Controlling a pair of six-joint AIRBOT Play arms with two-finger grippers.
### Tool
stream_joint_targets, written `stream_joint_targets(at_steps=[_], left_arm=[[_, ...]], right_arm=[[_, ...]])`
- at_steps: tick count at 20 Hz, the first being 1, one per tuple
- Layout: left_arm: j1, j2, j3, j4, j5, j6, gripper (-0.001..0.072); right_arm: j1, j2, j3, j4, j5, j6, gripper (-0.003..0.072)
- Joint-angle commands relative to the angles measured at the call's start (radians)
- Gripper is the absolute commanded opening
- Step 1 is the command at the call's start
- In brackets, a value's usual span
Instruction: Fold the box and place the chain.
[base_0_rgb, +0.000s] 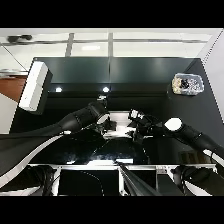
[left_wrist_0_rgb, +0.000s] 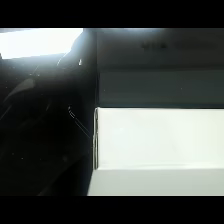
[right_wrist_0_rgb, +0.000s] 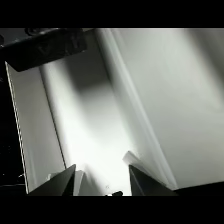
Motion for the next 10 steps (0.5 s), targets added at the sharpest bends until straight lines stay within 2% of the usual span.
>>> stream_joint_targets(at_steps=[1,2,3,4,5,6,7,10], left_arm=[[0.000,0.000,0.000,0.001,-0.003,0.000,0.0030],[0.000,0.000,0.000,0.001,-0.003,0.000,0.0030],[0.000,0.000,0.000,0.001,-0.003,0.000,0.0030],[0.000,0.000,0.000,0.001,-0.003,0.000,0.0030],[0.000,0.000,0.000,0.001,-0.003,0.001,0.0030],[0.000,0.000,0.000,0.001,-0.003,0.000,0.0030],[0.000,0.000,0.000,0.001,-0.002,0.001,0.0030],[0.000,0.000,0.000,0.002,-0.003,0.001,0.0030]], right_arm=[[0.000,0.000,0.000,0.000,-0.002,-0.009,0.0397],[0.000,0.000,0.000,-0.001,-0.002,-0.018,0.0206],[0.000,0.000,0.000,0.000,-0.003,-0.018,0.0241],[0.000,0.000,0.000,-0.001,-0.006,-0.018,0.0406],[0.000,0.000,0.000,-0.002,-0.010,-0.018,0.0384],[0.000,0.000,0.000,-0.002,-0.014,-0.018,0.0192],[0.000,0.000,0.001,0.006,-0.014,-0.018,0.0050],[-0.013,0.003,0.001,0.016,-0.018,0.013,0.0043]])
